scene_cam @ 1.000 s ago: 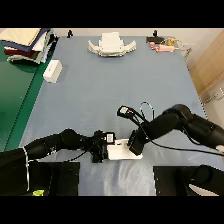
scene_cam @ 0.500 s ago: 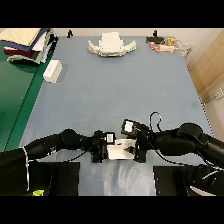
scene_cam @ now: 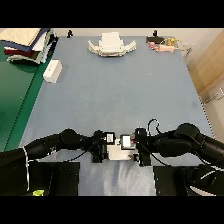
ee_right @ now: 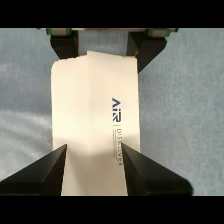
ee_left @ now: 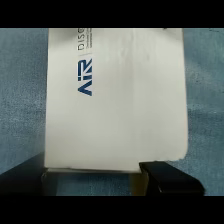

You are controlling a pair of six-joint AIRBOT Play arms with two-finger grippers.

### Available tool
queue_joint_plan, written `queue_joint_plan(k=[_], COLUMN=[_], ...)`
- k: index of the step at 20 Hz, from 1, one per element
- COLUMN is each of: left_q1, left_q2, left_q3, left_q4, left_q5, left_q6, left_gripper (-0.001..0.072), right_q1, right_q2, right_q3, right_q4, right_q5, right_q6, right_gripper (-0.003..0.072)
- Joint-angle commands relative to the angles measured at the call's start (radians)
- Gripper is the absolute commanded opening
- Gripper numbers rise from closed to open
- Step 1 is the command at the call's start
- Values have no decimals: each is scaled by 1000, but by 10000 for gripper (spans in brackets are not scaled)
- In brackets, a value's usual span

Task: Fold the box.

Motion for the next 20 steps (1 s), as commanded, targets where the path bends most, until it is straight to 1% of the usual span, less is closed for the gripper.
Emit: queue_joint_plan(k=[1,4,5,10,14,17,20], left_q1=[0,0,0,1,0,1,0], left_q2=[0,0,0,0,0,0,0], left_q3=[0,0,0,0,0,0,0], left_q4=[0,0,0,0,0,0,0], left_q5=[-1,-1,-1,-1,-1,-1,-1], left_q6=[0,0,0,0,0,0,0], left_gripper=[513,513,513,512,513,513,512], right_q1=[1,1,1,1,1,1,1], right_q2=[-40,-40,-40,-32,11,41,42], right_q3=[-1,-1,-1,0,5,5,6], right_q4=[-23,-61,-66,-61,-66,-101,-139], right_q5=[39,82,83,82,82,82,82], right_q6=[-26,-26,-26,-26,-26,-25,-13], right_gripper=[532,531,518,518,518,518,518])
